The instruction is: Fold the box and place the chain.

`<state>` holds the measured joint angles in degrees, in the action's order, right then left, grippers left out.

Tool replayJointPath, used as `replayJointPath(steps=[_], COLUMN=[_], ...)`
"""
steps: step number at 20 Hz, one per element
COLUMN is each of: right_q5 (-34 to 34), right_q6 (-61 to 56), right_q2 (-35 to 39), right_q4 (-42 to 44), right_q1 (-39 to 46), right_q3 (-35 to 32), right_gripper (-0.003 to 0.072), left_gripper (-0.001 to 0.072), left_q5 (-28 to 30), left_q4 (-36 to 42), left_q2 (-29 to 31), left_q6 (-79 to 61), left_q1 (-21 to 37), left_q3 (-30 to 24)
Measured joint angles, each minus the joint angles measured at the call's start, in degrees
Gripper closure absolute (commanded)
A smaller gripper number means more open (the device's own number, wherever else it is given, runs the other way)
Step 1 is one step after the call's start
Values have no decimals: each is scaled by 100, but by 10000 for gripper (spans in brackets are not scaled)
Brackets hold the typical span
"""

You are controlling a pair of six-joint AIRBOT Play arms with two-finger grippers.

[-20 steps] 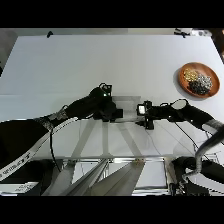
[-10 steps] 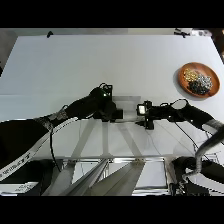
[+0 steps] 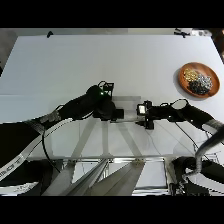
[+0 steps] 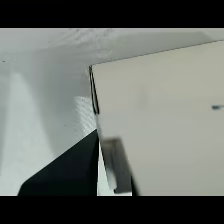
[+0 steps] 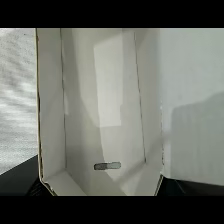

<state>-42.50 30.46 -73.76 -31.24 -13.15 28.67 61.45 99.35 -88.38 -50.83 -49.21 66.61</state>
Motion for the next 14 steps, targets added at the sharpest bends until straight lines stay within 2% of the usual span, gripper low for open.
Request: replayJointPath(steps=[1,3,4,9,14], right_q5=[0,0,0,-2,-4], right_q6=[-2,-2,-2,0,0], right_q2=[0,0,0,0,0], right_q4=[2,2,2,2,2], right_q1=[0,0,0,0,0], right_q3=[0,0,0,0,0], right_gripper=[207,207,207,207,207], left_gripper=[420,140,79,65,54], left_q5=[-7,-46,-37,114,920], left_q4=[2,24,15,20,15], left_q2=[74,251,348,855,1294], left_q6=[-4,-28,-39,-780,-3534], left_q1=[24,90,136,337,234], left_q3=[0,2,0,0,0])
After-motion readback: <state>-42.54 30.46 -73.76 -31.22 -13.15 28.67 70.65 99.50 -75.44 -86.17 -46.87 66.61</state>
